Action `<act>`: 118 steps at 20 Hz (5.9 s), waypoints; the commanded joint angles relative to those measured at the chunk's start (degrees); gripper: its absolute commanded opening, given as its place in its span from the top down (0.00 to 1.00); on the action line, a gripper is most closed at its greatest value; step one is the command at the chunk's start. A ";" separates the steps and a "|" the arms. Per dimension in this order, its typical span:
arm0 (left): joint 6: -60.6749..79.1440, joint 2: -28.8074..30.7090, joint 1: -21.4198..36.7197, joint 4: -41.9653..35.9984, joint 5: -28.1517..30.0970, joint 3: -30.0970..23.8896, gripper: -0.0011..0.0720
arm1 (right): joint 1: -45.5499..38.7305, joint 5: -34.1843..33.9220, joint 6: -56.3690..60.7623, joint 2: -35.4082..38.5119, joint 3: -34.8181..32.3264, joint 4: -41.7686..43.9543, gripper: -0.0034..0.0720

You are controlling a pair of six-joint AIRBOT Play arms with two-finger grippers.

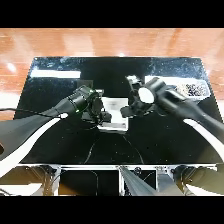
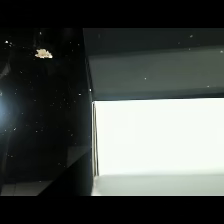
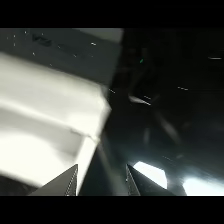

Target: Fold the box and place the chain.

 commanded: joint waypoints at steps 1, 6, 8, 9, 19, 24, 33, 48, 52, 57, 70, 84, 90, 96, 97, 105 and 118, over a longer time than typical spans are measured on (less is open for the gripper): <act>-0.07 0.04 -0.15 -0.90 0.22 0.07 0.96 | -3.30 4.57 -1.81 8.96 -2.78 -10.78 0.45; -4.55 0.57 -3.30 -0.83 -1.11 0.04 0.96 | -26.67 1.62 -4.90 14.21 -11.63 -9.68 0.45; -5.46 0.55 -4.33 -0.17 -1.11 0.04 0.96 | -34.49 -0.15 -8.22 13.99 -11.98 -6.19 0.45; -6.12 0.55 -4.55 0.04 -1.07 0.04 0.96 | -37.29 -1.22 -9.35 13.99 -11.98 -5.35 0.45; -8.11 0.48 -3.93 2.21 -1.64 0.04 0.96 | -50.99 -19.17 -8.24 8.83 -11.15 1.01 0.14; -6.58 0.48 -4.13 2.40 -0.35 0.04 0.96 | -54.42 -23.34 -2.91 -2.62 -5.42 11.02 0.14; -6.60 0.48 -4.13 2.38 -0.42 0.04 0.96 | -59.56 -23.65 5.20 -8.61 -1.79 21.86 0.14; -6.60 0.48 -4.11 2.38 -0.37 0.04 0.96 | -59.49 -27.23 4.46 -12.76 -1.07 23.52 0.14; -6.60 0.48 -4.13 2.36 -0.39 0.04 0.96 | -59.49 -27.98 2.36 -13.55 -1.01 24.11 0.14; -6.62 0.48 -4.13 2.36 -0.39 0.04 0.96 | -58.86 -28.06 -1.46 -15.56 -0.98 29.83 0.14; -6.60 0.48 -4.11 2.40 0.07 0.04 0.96 | -58.45 -22.95 -10.73 -14.34 1.64 30.69 0.92; -6.60 0.48 -3.96 1.90 0.68 0.04 0.96 | -58.90 -9.77 -23.04 5.49 12.48 27.39 0.92; -6.60 0.48 -3.96 1.86 0.70 0.04 0.96 | -58.42 -7.04 -28.26 16.52 12.48 34.99 0.91; -6.58 0.48 -3.96 1.90 0.66 0.04 0.96 | -48.46 -1.66 -29.44 22.88 12.48 33.48 0.91; -6.58 0.48 -3.96 1.90 0.68 0.04 0.96 | -45.70 0.00 -29.97 23.37 12.48 33.35 0.91; -6.58 0.48 -4.00 1.86 0.68 0.04 0.96 | -22.93 2.75 -30.10 24.15 12.26 28.83 0.91; -6.58 0.48 -4.00 1.90 0.70 0.04 0.96 | -3.91 -10.56 -27.45 17.29 -1.40 29.42 0.91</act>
